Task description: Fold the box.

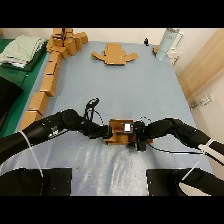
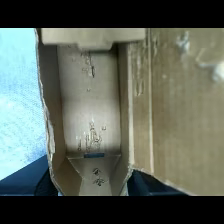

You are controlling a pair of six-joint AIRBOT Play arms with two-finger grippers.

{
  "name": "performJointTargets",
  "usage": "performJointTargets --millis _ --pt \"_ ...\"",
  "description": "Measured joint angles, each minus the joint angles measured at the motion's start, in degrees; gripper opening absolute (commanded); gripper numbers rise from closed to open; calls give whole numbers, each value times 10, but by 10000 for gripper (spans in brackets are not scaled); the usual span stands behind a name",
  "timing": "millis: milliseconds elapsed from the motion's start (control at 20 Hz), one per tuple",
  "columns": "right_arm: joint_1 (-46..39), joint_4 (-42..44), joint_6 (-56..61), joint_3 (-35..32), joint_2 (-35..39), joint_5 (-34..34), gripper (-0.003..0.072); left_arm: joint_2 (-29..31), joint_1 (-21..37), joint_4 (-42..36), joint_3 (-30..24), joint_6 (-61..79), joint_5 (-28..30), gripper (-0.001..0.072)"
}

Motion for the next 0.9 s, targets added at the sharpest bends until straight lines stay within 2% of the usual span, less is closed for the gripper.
performJointTargets --millis 200,450,650,900 --pt "0 0 0 0 0 0 543 -38 -56 129 58 -158 -13 515" --pt "0 0 0 0 0 0 543 -94 -106 259 134 -322 -89 515" --pt "0 0 0 0 0 0 543 -137 -133 323 184 -403 -139 514" --pt "0 0 0 0 0 0 543 -186 -145 357 229 -467 -187 514"
